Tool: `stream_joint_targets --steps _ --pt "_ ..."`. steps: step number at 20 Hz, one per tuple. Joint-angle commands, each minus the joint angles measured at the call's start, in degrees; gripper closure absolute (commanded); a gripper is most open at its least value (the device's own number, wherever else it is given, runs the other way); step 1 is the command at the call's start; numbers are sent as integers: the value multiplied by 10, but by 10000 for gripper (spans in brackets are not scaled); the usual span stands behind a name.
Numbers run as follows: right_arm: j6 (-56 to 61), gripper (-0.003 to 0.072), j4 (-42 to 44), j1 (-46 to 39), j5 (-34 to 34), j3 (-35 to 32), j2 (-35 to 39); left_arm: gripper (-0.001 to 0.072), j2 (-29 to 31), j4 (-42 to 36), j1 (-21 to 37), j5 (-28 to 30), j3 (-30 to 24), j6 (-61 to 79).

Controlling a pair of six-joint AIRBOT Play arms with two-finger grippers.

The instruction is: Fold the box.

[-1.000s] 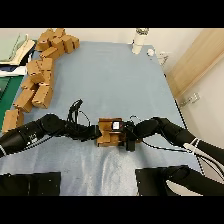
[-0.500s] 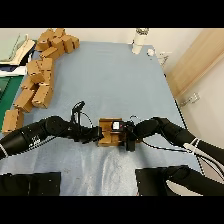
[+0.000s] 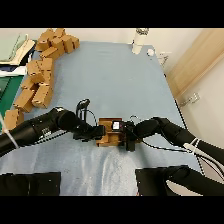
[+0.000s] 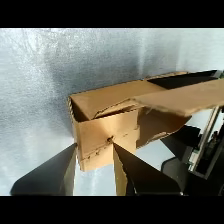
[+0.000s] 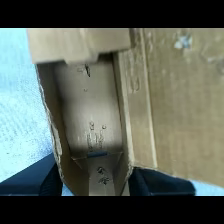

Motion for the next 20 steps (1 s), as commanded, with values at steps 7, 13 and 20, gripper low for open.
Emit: stream_joint_targets --steps 7,13,20 --pt "0 284 0 0 0 0 0 359 -40 27 -16 -24 62 -38" --pt "0 284 0 0 0 0 0 336 -44 27 -15 -3 63 -35" --pt "0 284 0 0 0 0 0 279 -45 52 -16 -65 63 -28"
